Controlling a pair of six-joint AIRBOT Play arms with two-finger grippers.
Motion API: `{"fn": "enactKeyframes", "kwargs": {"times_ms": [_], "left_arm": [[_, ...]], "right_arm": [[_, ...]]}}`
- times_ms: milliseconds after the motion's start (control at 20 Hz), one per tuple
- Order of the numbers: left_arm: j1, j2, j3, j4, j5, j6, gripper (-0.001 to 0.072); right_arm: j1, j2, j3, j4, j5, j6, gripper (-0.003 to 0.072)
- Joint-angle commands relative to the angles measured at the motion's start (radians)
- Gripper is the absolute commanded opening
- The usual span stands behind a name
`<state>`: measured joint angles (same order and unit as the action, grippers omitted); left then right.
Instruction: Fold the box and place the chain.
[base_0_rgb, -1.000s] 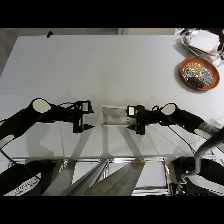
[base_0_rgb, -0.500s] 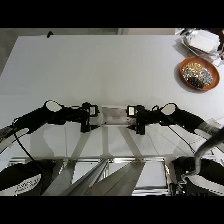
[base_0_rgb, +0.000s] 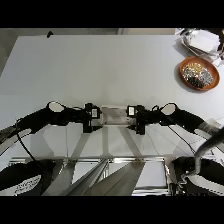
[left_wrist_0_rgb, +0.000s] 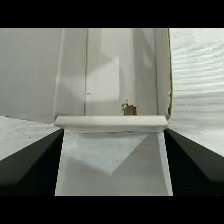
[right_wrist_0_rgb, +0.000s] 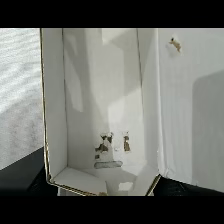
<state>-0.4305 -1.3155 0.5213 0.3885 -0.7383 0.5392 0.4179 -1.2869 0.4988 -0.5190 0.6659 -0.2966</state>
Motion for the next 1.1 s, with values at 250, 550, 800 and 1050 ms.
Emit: {"fn": "enactKeyframes", "kwargs": {"times_ms": [250, 550, 800, 1050], "left_arm": [[-0.031, -0.049, 0.0, -0.066, -0.014, 0.068, 0.0711], [-0.035, -0.082, 0.0, -0.072, -0.021, 0.066, 0.0705], [-0.034, -0.082, 0.0, -0.108, -0.021, 0.067, 0.0704], [-0.034, -0.082, 0.0, -0.164, -0.021, 0.089, 0.0703]], "right_arm": [[0.0, 0.001, 0.0, 0.0, 0.0, 0.0, 0.0401], [0.0, 0.001, 0.0, 0.0, 0.0, 0.0, 0.0401], [0.0, 0.001, 0.0, 0.0, 0.0, 0.0, 0.0401], [0.0, 0.001, 0.0, 0.0, 0.0, 0.0, 0.0401]]}}
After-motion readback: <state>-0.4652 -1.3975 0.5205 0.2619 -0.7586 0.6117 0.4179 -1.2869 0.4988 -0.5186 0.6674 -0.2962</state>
